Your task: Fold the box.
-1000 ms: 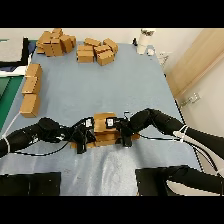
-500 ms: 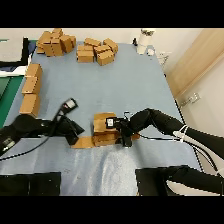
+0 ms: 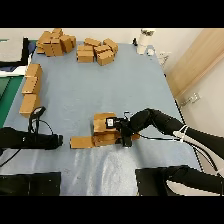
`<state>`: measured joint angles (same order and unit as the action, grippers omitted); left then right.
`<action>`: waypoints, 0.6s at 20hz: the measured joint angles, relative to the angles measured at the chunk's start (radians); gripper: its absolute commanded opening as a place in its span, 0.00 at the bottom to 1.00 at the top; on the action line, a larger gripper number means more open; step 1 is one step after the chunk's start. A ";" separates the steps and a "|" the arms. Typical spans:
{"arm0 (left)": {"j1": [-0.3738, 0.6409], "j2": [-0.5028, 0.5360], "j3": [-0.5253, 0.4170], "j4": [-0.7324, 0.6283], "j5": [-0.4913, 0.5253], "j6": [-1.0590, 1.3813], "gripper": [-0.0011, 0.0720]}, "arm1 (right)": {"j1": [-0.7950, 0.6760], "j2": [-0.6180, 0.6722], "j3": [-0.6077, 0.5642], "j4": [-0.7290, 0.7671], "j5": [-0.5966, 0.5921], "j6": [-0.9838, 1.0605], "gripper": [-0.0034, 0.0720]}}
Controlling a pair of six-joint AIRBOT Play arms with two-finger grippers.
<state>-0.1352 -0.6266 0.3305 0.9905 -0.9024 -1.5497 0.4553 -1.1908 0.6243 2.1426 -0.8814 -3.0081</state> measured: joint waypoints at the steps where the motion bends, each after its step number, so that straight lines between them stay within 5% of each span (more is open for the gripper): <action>1: -0.014 -0.010 -0.015 -0.017 0.019 -0.023 0.03 | 0.000 0.000 0.000 0.000 0.000 0.000 0.63; 12: -0.298 -0.216 -0.050 -0.240 0.381 -0.088 0.03 | 0.000 0.000 0.000 0.000 0.000 0.000 0.63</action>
<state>-0.4332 -0.8421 0.2806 0.7502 -0.5213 -1.6375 0.4553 -1.1908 0.6243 2.1426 -0.8814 -3.0081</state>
